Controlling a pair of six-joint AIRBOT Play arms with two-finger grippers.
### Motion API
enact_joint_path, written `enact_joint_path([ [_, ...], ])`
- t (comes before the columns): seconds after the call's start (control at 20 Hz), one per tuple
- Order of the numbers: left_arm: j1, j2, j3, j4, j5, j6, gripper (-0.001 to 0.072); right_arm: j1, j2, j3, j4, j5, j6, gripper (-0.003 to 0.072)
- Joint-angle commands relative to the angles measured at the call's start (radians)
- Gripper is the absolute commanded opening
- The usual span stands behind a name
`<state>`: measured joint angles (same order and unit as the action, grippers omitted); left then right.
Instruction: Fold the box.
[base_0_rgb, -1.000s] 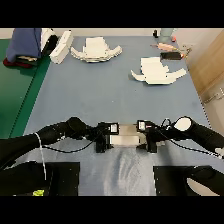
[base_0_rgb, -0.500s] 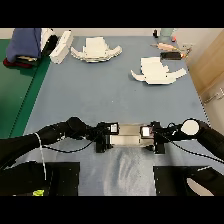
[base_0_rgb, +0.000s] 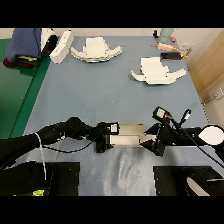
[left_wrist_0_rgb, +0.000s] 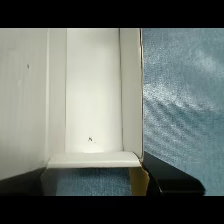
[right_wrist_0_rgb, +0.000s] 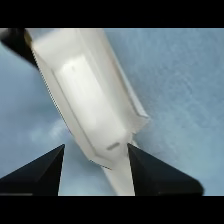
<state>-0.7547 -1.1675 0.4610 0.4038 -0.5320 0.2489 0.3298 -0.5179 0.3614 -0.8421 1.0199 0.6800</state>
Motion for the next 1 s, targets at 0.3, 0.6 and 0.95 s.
enact_joint_path([
  [0.3, 0.000, 0.000, 0.001, 0.000, 0.000, 0.000, 0.0545, 0.003, 0.049, 0.001, 0.365, 0.037, 0.597, 0.0587],
  [0.6, 0.000, 0.000, 0.001, 0.000, 0.000, 0.000, 0.0545, 0.003, 0.016, 0.001, 0.351, 0.026, 0.657, 0.0385],
  [0.95, 0.000, 0.000, 0.001, 0.000, 0.000, 0.000, 0.0545, 0.003, -0.218, 0.055, 0.356, -0.179, 0.497, 0.0153],
])
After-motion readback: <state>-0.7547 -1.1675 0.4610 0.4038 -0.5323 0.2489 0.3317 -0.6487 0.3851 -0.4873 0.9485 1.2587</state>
